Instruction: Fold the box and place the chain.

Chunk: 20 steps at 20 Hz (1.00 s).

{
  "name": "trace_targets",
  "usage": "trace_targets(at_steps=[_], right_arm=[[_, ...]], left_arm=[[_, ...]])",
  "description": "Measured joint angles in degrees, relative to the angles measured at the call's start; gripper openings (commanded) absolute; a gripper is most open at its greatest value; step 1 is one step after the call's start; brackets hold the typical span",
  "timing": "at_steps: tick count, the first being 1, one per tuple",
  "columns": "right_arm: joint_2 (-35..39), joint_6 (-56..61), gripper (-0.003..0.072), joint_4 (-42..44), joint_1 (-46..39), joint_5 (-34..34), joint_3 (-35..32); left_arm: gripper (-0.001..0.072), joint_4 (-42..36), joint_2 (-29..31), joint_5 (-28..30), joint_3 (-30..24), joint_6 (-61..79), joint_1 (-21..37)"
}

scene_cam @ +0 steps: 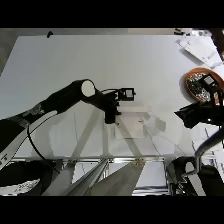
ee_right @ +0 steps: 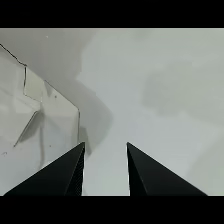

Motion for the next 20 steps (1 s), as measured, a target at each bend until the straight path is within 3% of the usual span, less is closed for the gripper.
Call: trace_targets(at_steps=[6, 20], right_arm=[[0.0, 0.8, 0.0302, 0.1, 0.0, -1.0, 0.0], [0.0, 0.8, 0.0302, 0.6, 0.0, -1.5, 0.0]], left_arm=[[0.0002, -7.4, 1.0, 7.4, -6.7, 6.2, -1.3], [0.0004, -7.3, -1.6, 9.6, -7.9, 12.1, -1.4]])
